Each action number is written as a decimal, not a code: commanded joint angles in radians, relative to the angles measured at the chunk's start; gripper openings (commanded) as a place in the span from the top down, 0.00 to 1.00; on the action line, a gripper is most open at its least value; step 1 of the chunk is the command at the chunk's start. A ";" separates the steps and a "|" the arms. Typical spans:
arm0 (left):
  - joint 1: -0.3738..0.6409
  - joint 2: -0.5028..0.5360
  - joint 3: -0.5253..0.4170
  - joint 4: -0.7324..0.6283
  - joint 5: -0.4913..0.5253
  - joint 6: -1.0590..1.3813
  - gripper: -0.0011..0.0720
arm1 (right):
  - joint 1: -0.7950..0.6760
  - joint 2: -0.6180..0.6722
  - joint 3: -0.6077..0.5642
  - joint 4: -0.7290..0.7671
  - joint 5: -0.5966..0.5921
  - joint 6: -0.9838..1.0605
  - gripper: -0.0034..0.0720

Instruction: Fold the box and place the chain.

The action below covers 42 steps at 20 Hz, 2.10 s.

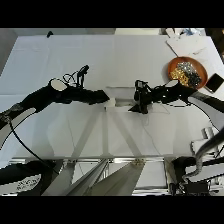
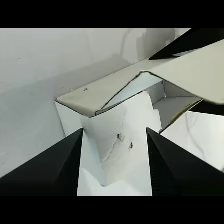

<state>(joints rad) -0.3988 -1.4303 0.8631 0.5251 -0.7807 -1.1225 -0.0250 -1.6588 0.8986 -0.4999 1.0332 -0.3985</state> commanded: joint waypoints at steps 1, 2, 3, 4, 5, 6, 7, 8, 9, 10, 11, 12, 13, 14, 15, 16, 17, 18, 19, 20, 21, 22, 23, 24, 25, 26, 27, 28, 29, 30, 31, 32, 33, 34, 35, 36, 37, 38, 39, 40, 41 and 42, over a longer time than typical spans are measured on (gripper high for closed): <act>-0.032 -0.001 0.000 0.081 0.031 -0.004 0.39 | 0.000 0.000 0.000 0.000 0.000 0.000 0.41; -0.043 -0.001 0.000 0.092 0.042 -0.005 0.39 | 0.000 0.000 0.000 0.000 0.000 0.000 0.41; -0.052 -0.001 0.000 0.091 0.055 -0.012 0.39 | 0.000 0.000 0.000 0.000 0.000 0.000 0.41; -0.059 -0.001 0.000 0.094 0.069 -0.022 0.38 | 0.000 0.000 0.000 0.000 0.000 0.000 0.41; -0.065 -0.001 0.000 0.100 0.089 -0.031 0.36 | 0.000 0.000 0.000 0.000 0.000 0.000 0.41; -0.071 -0.001 0.001 0.101 0.107 -0.035 0.36 | 0.000 0.000 0.000 0.000 0.000 0.000 0.41; -0.077 -0.001 0.001 0.103 0.124 -0.058 0.36 | 0.000 0.000 0.000 0.000 0.000 0.000 0.41; -0.084 -0.001 0.002 0.113 0.138 -0.079 0.36 | 0.000 0.000 0.000 0.000 0.000 0.000 0.41; -0.092 -0.001 0.004 0.130 0.148 -0.099 0.36 | 0.000 0.000 0.000 0.000 0.000 0.000 0.41; -0.098 -0.001 0.006 0.155 0.153 -0.120 0.36 | 0.000 0.000 0.000 0.000 0.000 0.000 0.41; -0.104 -0.001 0.010 0.189 0.158 -0.143 0.36 | 0.000 0.000 0.000 0.000 0.000 0.000 0.41; -0.111 -0.001 0.010 0.221 0.165 -0.166 0.36 | 0.000 0.000 0.000 0.000 0.000 0.000 0.41; -0.119 -0.001 0.010 0.262 0.172 -0.183 0.36 | 0.000 0.000 0.000 0.000 0.000 0.000 0.41; -0.125 -0.001 0.010 0.299 0.171 -0.207 0.36 | 0.000 0.000 0.000 0.000 0.000 0.000 0.41; -0.128 -0.001 0.010 0.332 0.171 -0.224 0.36 | 0.000 0.000 0.000 0.000 0.000 0.000 0.41; -0.132 -0.001 0.010 0.355 0.172 -0.242 0.36 | 0.000 0.000 0.000 0.000 0.000 0.000 0.41; -0.133 -0.001 0.010 0.367 0.177 -0.249 0.36 | 0.000 0.000 0.000 0.000 0.000 0.000 0.41; -0.133 -0.001 0.010 0.367 0.185 -0.249 0.36 | 0.000 0.000 0.000 0.000 0.000 0.001 0.41; -0.133 -0.001 0.010 0.367 0.195 -0.249 0.36 | 0.000 0.000 0.000 0.000 0.000 0.000 0.41; -0.133 -0.001 0.010 0.367 0.208 -0.249 0.36 | 0.000 0.000 0.000 0.000 0.000 0.000 0.41; -0.133 -0.001 0.010 0.367 0.218 -0.249 0.36 | 0.000 0.000 0.000 0.000 0.000 0.000 0.41; -0.133 -0.001 0.010 0.367 0.229 -0.249 0.36 | 0.000 0.000 0.000 0.000 0.000 0.000 0.41; -0.133 -0.001 0.010 0.368 0.236 -0.248 0.36 | 0.000 0.000 0.000 0.000 0.000 0.000 0.41; -0.133 -0.001 0.010 0.371 0.239 -0.248 0.36 | 0.000 0.000 0.000 0.000 0.000 0.000 0.41; -0.133 -0.001 0.010 0.385 0.238 -0.247 0.37 | 0.000 0.000 0.000 0.000 0.000 0.000 0.41; -0.135 -0.001 0.010 0.415 0.238 -0.248 0.37 | 0.000 0.000 0.000 0.000 0.000 0.000 0.41; -0.140 -0.001 0.010 0.451 0.236 -0.249 0.37 | 0.000 0.000 0.000 0.000 0.000 0.000 0.41; -0.146 -0.001 0.012 0.469 0.223 -0.258 0.37 | 0.000 0.000 0.000 0.000 0.000 0.000 0.41; -0.151 -0.001 0.018 0.471 0.209 -0.272 0.37 | 0.000 0.000 0.000 0.000 0.000 0.000 0.41; -0.155 -0.001 0.028 0.470 0.194 -0.277 0.37 | 0.000 0.000 0.000 0.000 0.000 0.000 0.41; -0.158 -0.001 0.043 0.470 0.178 -0.278 0.37 | 0.000 0.000 0.000 0.000 0.000 0.000 0.41; -0.158 -0.001 0.058 0.470 0.167 -0.286 0.37 | 0.000 0.000 0.000 0.000 0.000 0.001 0.41; -0.158 -0.001 0.071 0.470 0.159 -0.301 0.37 | 0.000 0.000 0.000 0.000 0.000 0.000 0.41; -0.161 -0.001 0.077 0.471 0.153 -0.304 0.37 | 0.000 0.000 0.000 0.000 0.000 0.000 0.41; -0.166 -0.001 0.078 0.470 0.146 -0.313 0.37 | 0.000 0.000 0.000 0.000 0.000 0.000 0.41; -0.171 -0.001 0.078 0.475 0.136 -0.322 0.36 | 0.000 0.000 0.000 0.000 0.000 0.000 0.41; -0.177 -0.001 0.078 0.480 0.125 -0.322 0.37 | 0.000 0.000 0.000 0.000 0.000 0.000 0.41; -0.183 -0.002 0.078 0.484 0.114 -0.322 0.37 | 0.000 0.000 0.000 0.000 0.000 0.000 0.41; -0.186 -0.004 0.078 0.487 0.103 -0.322 0.37 | 0.000 0.000 0.000 0.000 0.000 0.000 0.41; -0.188 -0.008 0.078 0.495 0.094 -0.322 0.37 | 0.000 0.000 0.000 0.000 0.000 0.000 0.41; -0.191 -0.013 0.078 0.517 0.089 -0.323 0.37 | 0.000 0.000 0.000 0.000 0.000 0.000 0.41; -0.195 -0.018 0.078 0.544 0.083 -0.337 0.37 | 0.000 0.000 0.000 0.000 0.000 0.000 0.41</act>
<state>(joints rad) -0.5838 -1.4387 0.9394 1.0218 -0.6617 -1.4425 -0.0250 -1.6588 0.8982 -0.5011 1.0336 -0.4007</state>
